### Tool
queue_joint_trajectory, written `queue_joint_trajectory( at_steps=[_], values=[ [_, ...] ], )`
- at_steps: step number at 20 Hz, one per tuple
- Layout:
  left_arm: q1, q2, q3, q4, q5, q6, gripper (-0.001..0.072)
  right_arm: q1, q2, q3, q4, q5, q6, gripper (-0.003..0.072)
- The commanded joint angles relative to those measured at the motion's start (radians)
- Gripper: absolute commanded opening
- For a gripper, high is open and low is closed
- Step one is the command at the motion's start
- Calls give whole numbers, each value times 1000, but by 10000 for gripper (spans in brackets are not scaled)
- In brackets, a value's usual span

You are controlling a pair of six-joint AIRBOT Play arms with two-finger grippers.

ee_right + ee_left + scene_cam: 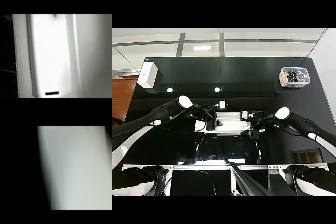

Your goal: Fold the box and place the chain.

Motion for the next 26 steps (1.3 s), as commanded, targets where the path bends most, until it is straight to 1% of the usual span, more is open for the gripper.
queue_joint_trajectory(
  at_steps=[1,2,4,6,7,8,10,11,12,13,14,15,16,18,19,21,23,24,26],
  values=[
    [18,31,21,50,-66,-94,692,1,-1,0,3,-3,3,474],
    [31,57,25,88,-72,-149,707,1,-1,0,3,-3,3,474],
    [68,129,27,218,-98,-312,707,1,-1,0,3,-3,3,474],
    [115,202,27,354,-154,-498,706,1,-1,0,4,-3,3,474],
    [140,234,27,386,-206,-550,705,1,-1,0,4,-3,3,474],
    [161,256,27,386,-261,-566,700,1,-1,0,4,-3,3,474],
    [177,270,27,359,-370,-650,660,1,-1,0,4,-3,3,474],
    [174,262,25,324,-432,-723,497,1,-1,0,4,-3,3,474],
    [164,247,24,270,-507,-769,207,1,-1,0,4,-3,3,474],
    [148,227,23,211,-569,-766,34,1,-1,0,4,-3,3,474],
    [124,206,20,141,-597,-766,29,1,-1,0,4,-3,3,474],
    [95,187,17,87,-578,-765,28,1,-1,0,4,-3,3,474],
    [60,166,17,38,-527,-748,28,1,-1,0,4,-3,3,474],
    [22,137,18,-55,-383,-720,29,1,-1,0,4,-3,3,474],
    [20,132,18,-106,-295,-700,29,1,-1,0,4,-3,3,474],
    [38,132,18,-156,-112,-697,28,1,-1,0,4,-3,3,474],
    [64,131,18,-162,15,-697,28,1,-1,0,4,-3,3,474],
    [79,127,18,-158,52,-697,28,1,-1,0,4,-3,3,474],
    [97,107,18,-143,60,-700,29,1,-1,0,4,-3,3,474]
  ],
)
